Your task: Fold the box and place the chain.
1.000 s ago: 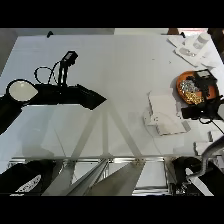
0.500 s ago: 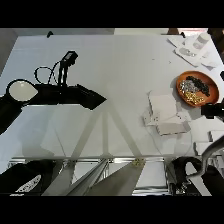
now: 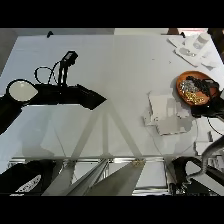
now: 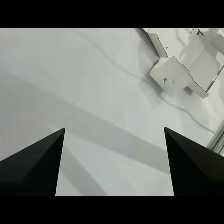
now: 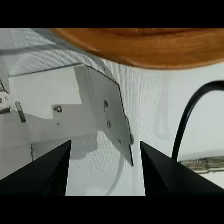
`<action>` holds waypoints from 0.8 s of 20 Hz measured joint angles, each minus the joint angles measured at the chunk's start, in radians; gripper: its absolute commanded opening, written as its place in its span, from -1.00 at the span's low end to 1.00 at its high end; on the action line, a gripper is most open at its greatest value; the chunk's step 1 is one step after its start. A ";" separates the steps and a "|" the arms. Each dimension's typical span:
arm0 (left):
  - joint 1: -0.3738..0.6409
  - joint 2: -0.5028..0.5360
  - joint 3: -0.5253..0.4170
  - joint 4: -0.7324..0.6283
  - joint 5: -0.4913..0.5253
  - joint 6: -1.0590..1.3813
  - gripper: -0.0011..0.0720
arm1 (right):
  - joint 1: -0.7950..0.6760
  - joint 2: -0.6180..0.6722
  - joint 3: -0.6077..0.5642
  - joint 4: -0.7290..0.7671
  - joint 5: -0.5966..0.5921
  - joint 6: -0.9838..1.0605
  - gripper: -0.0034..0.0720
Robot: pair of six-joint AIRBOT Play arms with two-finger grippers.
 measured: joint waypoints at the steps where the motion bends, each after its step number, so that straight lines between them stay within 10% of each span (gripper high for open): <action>1: 0.000 0.000 0.000 0.000 0.000 0.000 0.93 | -0.001 -0.019 0.000 0.001 -0.019 -0.001 0.21; 5: 0.000 0.000 0.000 0.000 0.000 0.000 0.93 | -0.002 -0.068 0.002 0.002 -0.079 -0.014 -0.82; 16: 0.000 0.000 0.000 0.000 0.000 0.000 0.93 | 0.000 -0.021 0.021 0.156 0.017 -0.278 -0.89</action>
